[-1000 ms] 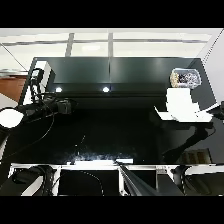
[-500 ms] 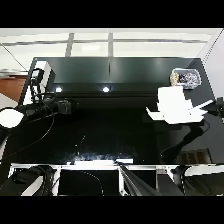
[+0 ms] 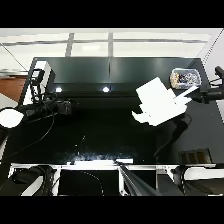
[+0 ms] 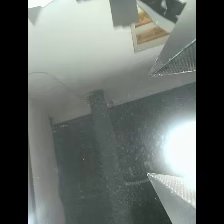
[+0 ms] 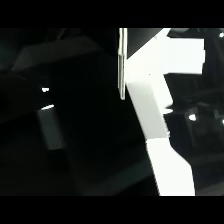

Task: Fold the box and place the chain.

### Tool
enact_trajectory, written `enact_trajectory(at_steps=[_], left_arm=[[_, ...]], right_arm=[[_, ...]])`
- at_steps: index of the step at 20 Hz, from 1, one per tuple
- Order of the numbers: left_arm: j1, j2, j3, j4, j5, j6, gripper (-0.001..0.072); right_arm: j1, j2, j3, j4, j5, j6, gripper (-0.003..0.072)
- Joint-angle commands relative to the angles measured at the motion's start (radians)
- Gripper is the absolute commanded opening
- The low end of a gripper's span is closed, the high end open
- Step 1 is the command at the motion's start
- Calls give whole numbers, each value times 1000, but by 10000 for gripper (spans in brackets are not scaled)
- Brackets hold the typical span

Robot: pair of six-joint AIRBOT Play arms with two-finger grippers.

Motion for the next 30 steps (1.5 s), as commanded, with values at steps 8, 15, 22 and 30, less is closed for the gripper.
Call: enact_trajectory(at_steps=[8, 15, 22, 30], left_arm=[[0, 0, 0, 0, -9, 0, 706], [-1, -13, 0, -13, -66, 0, 706], [1, -117, 0, -50, -190, -1, 706], [94, -311, -43, -343, -314, 270, 706]], right_arm=[[337, 424, -477, 281, -439, 103, 39], [670, 526, -653, 296, -551, 153, 39], [912, 526, -698, 297, -684, -45, 40], [913, 526, -698, 294, -676, -91, 39]])
